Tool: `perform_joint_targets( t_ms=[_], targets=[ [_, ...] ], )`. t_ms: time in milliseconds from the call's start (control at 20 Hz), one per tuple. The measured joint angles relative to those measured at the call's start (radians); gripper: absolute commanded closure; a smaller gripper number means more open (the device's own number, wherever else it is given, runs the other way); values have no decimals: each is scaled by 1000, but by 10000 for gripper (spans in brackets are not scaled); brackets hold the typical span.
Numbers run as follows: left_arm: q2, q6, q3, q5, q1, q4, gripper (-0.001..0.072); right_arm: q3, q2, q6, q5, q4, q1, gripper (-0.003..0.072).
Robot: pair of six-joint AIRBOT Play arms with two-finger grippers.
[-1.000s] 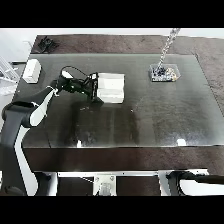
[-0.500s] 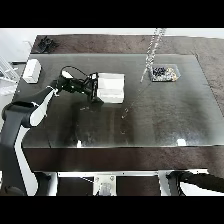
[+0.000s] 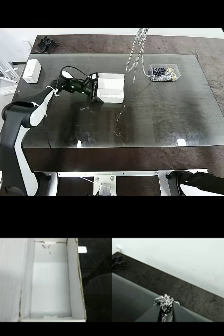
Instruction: Fold the box and place the chain.
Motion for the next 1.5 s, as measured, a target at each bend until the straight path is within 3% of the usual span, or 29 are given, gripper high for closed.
perform_joint_targets(
  t_ms=[950, 1500],
  targets=[
    [0, 0, 0, -1, 0, 0, 283, -82, -27, 0, 0, 121, 75, 680],
    [0, 0, 0, -3, 0, 0, 282, -250, -31, 0, -19, 210, 80, 682]
  ],
)
